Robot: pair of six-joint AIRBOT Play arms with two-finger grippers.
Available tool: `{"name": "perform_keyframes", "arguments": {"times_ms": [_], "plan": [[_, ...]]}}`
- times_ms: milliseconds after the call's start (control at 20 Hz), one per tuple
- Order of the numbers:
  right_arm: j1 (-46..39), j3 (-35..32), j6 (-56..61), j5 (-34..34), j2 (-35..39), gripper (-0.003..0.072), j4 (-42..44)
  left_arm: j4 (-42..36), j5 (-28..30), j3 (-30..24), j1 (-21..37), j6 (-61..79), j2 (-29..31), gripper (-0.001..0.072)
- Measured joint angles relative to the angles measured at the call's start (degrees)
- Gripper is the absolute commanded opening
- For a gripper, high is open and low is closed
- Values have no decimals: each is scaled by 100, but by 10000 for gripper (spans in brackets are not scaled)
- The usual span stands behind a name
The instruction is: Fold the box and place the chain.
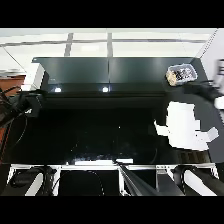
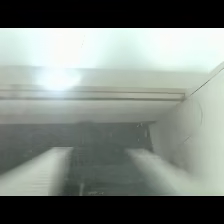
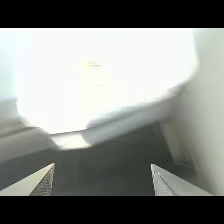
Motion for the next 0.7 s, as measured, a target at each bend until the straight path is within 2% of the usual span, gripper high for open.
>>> {"name": "perform_keyframes", "arguments": {"times_ms": [100,250,350,500,550,600,650,700], "plan": [[-1294,492,155,1010,-326,720,-162,-33,-57,0,0,0,-177,709],[-2511,1034,-343,2846,-844,720,-369,-83,-313,0,-22,-7,-610,709],[-2800,1200,-776,3910,-1126,720,-595,-168,-413,0,-57,-20,-914,709],[-2691,1316,-1167,4841,-1357,720,-894,-282,-501,0,-87,-20,-1283,709],[-2566,1320,-1224,5060,-1394,583,-1078,-310,-529,0,-92,-22,-1364,709],[-2433,1298,-1250,5206,-1427,544,-1263,-319,-564,0,-98,-22,-1432,709],[-2291,1261,-1259,5318,-1445,423,-1449,-339,-570,0,-98,-20,-1475,709],[-2170,1220,-1241,5418,-1460,339,-1617,-350,-603,0,-101,-22,-1513,709]]}}
